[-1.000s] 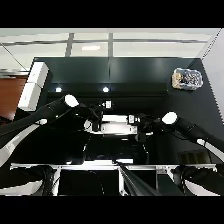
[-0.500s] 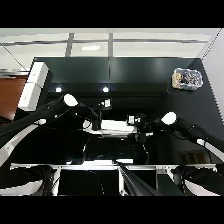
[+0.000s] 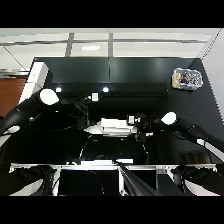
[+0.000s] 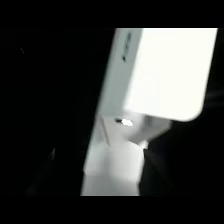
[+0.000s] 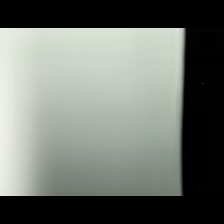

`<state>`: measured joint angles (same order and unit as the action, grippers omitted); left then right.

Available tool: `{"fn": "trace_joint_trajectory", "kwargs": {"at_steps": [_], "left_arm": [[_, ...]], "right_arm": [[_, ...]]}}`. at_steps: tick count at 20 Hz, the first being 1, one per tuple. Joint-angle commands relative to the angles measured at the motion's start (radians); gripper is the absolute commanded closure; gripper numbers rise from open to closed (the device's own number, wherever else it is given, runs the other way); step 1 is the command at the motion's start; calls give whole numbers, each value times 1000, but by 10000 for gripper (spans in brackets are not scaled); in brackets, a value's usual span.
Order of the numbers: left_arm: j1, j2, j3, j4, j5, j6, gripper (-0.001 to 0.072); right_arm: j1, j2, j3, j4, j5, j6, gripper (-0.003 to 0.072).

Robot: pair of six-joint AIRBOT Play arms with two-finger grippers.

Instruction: Fold the box and place the chain.

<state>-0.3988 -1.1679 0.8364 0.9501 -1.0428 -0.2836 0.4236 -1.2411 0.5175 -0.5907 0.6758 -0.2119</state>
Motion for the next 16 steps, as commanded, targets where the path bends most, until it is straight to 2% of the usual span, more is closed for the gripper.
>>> {"fn": "trace_joint_trajectory", "kwargs": {"at_steps": [1,2,3,5,7,12,16], "left_arm": [[5,25,-1,55,-206,-269,295],[2,12,-1,13,-252,-298,486],[-5,-3,-3,-42,-288,-296,690],[-32,-17,-21,-145,-274,-291,684],[-64,-18,-47,-225,-200,-280,685],[-55,-18,-69,-369,89,-267,685],[-54,-23,-69,-382,294,-266,685]], "right_arm": [[0,0,0,-13,38,-24,327],[0,0,0,-18,57,-37,482],[0,0,0,-21,61,-40,507],[0,0,0,-20,60,-40,507],[0,0,0,-19,56,-39,507],[0,0,0,-15,52,-38,507],[0,0,0,-12,42,-31,507]]}}
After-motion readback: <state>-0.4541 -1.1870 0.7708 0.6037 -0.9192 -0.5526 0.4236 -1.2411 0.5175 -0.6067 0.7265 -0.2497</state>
